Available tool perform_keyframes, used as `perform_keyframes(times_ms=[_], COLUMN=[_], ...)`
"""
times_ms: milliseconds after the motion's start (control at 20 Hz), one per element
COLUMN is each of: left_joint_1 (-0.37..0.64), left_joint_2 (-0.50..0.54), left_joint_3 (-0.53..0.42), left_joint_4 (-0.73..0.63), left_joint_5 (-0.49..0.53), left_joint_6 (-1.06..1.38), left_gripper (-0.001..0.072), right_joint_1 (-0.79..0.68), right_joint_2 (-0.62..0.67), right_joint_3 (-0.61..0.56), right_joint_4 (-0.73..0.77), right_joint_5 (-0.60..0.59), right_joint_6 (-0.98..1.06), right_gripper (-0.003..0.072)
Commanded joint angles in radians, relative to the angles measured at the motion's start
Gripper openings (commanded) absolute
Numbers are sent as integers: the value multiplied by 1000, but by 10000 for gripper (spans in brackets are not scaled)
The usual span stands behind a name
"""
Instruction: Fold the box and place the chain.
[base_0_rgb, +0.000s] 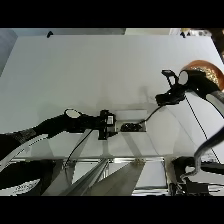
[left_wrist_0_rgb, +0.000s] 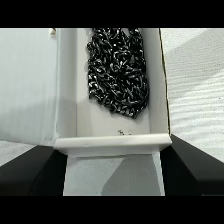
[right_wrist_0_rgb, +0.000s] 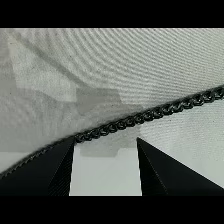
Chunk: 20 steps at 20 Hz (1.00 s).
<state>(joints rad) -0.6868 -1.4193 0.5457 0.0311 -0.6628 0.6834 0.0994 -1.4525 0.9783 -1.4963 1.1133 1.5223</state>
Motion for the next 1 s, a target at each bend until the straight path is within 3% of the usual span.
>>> perform_keyframes(times_ms=[0,50,200,350,450,500,550,950], left_joint_1=[1,1,1,1,1,1,1,1], left_joint_2=[0,0,0,0,0,0,1,0], left_joint_3=[0,0,0,0,0,0,0,0], left_joint_4=[0,0,0,0,0,0,0,0], left_joint_5=[0,0,0,0,0,0,0,0], left_joint_6=[0,0,0,0,0,0,0,0], left_gripper=[135,135,135,135,135,135,135,135], right_joint_1=[-1,-1,-1,-1,-1,-1,-1,-1], right_joint_2=[-27,-31,-32,-33,-33,-33,-26,228], right_joint_3=[-3,-4,-10,-24,-40,-42,-42,-43], right_joint_4=[0,0,0,0,0,0,0,3], right_joint_5=[-5,-6,-7,-9,-5,9,20,89], right_joint_6=[14,15,14,14,13,-9,-15,-16], right_gripper=[393,384,259,238,137,49,17,17])
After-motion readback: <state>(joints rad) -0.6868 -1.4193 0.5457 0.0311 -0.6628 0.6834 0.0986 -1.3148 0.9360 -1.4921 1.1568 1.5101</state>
